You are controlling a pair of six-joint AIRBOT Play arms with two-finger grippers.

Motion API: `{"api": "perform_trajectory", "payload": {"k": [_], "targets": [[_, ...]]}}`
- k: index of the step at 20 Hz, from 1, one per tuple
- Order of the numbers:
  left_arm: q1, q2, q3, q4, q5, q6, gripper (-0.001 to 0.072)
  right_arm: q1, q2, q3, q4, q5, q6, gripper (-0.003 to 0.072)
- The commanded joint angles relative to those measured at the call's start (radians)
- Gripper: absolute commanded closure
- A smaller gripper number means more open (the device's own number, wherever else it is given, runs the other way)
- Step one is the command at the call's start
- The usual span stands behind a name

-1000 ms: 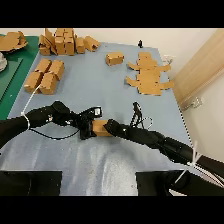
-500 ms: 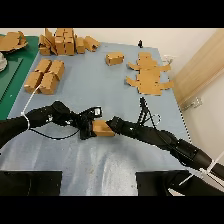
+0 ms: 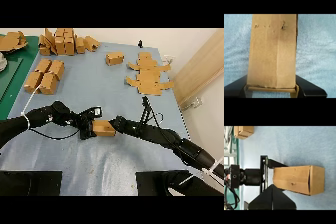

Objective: Fold the box.

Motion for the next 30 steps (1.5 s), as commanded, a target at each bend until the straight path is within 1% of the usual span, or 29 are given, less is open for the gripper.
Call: {"api": "perform_trajectory", "payload": {"k": [1, 6, 12, 16, 20, 22, 25, 27, 28, 30], "targets": [[0.000, -0.001, 0.000, 0.000, 0.001, 0.000, 0.0266, -0.003, 0.015, 0.001, -0.011, -0.004, -0.001, 0.0685], [0.000, -0.001, 0.000, 0.000, 0.001, 0.001, 0.0265, -0.003, 0.025, 0.001, -0.023, 0.011, 0.000, 0.0686], [0.000, -0.001, 0.000, 0.000, 0.001, 0.000, 0.0265, -0.004, 0.025, 0.001, -0.023, 0.085, 0.000, 0.0686], [0.001, 0.000, 0.000, -0.023, 0.001, -0.002, 0.0266, -0.005, 0.025, 0.001, -0.023, 0.089, 0.000, 0.0686], [0.003, 0.017, 0.000, -0.021, 0.004, -0.082, 0.0266, -0.005, 0.025, 0.001, -0.023, 0.089, 0.003, 0.0686], [0.003, 0.054, 0.000, -0.016, 0.032, -0.113, 0.0265, -0.005, 0.025, 0.001, -0.023, 0.089, 0.009, 0.0686], [0.016, 0.120, 0.000, -0.008, 0.127, -0.196, 0.0264, -0.005, 0.025, 0.001, -0.022, 0.102, 0.011, 0.0686], [0.062, 0.149, 0.000, 0.050, 0.163, -0.304, 0.0265, -0.005, 0.032, 0.001, -0.021, 0.126, 0.011, 0.0685], [0.095, 0.158, 0.000, 0.108, 0.164, -0.377, 0.0264, -0.005, 0.040, 0.001, -0.021, 0.134, 0.011, 0.0686], [0.182, 0.167, 0.000, 0.277, 0.156, -0.577, 0.0264, -0.007, 0.064, 0.001, -0.022, 0.140, 0.011, 0.0686]]}}
